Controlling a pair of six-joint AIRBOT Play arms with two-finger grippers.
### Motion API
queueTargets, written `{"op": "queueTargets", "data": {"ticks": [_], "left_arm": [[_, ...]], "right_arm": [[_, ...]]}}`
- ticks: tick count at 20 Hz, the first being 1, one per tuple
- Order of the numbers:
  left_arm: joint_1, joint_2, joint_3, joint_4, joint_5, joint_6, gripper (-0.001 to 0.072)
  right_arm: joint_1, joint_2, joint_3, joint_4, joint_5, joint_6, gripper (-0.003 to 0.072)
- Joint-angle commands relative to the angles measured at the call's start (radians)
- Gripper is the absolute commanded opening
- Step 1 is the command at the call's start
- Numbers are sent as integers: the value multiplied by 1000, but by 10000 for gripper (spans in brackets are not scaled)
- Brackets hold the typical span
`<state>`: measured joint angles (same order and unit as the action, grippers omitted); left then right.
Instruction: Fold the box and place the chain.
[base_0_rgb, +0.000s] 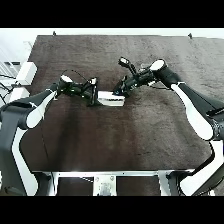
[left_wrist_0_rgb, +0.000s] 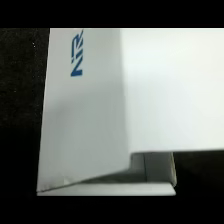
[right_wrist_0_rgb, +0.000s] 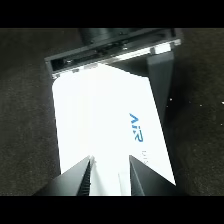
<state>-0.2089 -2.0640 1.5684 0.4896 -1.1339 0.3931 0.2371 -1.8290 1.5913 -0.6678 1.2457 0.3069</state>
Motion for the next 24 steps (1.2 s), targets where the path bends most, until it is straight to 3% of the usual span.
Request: {"op": "queueTargets", "data": {"ticks": [1,3,5,15,17,24], "left_arm": [[1,0,0,0,1,0,624],[1,0,0,0,1,0,624],[1,0,0,0,1,0,624],[1,0,0,0,1,0,624],[1,0,0,0,0,0,624],[1,0,0,0,0,0,624]], "right_arm": [[11,-1,1,-7,-4,-5,306],[17,-1,1,-26,-29,-6,312],[21,-1,1,-62,-69,-5,381],[26,-1,1,-84,-104,-31,371],[24,0,8,-83,-77,-50,403],[-11,88,-16,-41,-24,-121,403]]}}
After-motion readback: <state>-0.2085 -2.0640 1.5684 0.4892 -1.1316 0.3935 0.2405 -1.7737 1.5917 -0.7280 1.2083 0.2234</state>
